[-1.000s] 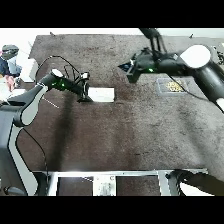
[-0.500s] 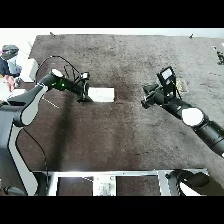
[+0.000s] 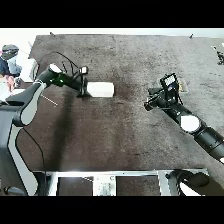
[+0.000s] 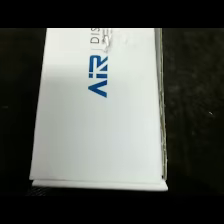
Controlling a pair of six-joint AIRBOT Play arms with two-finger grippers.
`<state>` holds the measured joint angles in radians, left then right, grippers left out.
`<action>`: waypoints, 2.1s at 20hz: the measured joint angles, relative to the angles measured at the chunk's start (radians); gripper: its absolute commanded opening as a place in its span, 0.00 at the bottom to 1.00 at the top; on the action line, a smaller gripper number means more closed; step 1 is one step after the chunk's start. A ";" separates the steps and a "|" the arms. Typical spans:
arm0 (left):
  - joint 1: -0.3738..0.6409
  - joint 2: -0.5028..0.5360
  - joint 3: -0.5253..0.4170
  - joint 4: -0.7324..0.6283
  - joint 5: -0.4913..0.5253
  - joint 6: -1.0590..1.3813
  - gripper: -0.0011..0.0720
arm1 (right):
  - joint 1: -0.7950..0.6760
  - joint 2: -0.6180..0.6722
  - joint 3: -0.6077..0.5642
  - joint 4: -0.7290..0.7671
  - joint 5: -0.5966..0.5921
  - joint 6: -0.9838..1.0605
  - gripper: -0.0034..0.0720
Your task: Fold the box and place the chain.
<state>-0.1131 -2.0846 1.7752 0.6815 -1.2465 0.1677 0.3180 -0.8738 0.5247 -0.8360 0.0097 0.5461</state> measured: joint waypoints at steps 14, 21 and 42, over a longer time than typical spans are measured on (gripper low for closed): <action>0.220 0.066 0.248 -0.084 0.244 -0.415 0.02 | 0.000 0.000 -0.002 -0.003 -0.062 0.000 0.06; 0.321 0.079 0.249 -0.043 0.335 -0.577 0.02 | 0.000 0.000 -0.002 -0.003 -0.070 0.000 0.06; 0.284 0.319 -0.310 0.045 1.007 -0.789 0.02 | 0.000 -0.041 -0.003 -0.002 -0.126 0.000 0.06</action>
<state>0.1711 -1.7660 1.4651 0.7269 -0.2394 -0.6212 0.3180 -0.9150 0.5217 -0.8383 -0.1165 0.5461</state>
